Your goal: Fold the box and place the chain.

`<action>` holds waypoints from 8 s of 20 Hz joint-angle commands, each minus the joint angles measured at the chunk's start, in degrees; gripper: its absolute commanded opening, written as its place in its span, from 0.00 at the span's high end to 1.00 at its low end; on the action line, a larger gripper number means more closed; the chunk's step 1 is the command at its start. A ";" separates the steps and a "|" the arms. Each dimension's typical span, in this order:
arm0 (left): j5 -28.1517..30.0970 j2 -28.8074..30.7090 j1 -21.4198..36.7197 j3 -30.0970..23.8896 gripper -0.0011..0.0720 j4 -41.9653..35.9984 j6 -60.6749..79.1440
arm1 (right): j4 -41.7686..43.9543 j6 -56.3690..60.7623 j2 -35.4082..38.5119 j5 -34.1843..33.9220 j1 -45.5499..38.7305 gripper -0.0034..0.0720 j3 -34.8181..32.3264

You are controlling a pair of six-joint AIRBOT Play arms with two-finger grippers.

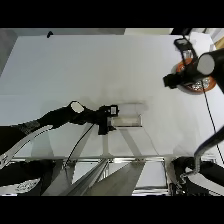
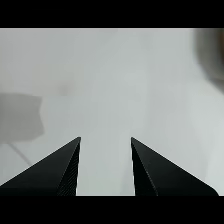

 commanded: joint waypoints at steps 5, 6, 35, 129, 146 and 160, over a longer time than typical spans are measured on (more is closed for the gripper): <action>0.02 0.04 0.00 -0.02 0.58 0.00 0.00 | 1.75 -7.67 -26.38 -2.03 -22.32 0.54 17.44; 0.02 0.04 0.00 -0.02 0.58 0.00 0.00 | 2.84 -8.13 -28.89 -2.75 -22.95 0.54 19.02; 0.02 0.04 0.00 -0.02 0.58 0.00 0.00 | 6.95 -13.88 -30.18 -8.09 -23.10 0.95 23.67; 0.02 0.04 0.00 -0.02 0.58 0.00 0.00 | 26.64 -11.78 6.69 -17.14 29.40 0.51 -22.64; 0.00 0.04 0.00 -0.02 0.58 0.00 0.00 | 31.32 -88.04 16.96 -8.22 1.01 0.51 -35.01; 0.00 0.04 0.00 -0.02 0.58 0.00 0.00 | 48.37 -112.74 10.51 -29.79 5.95 0.51 -46.82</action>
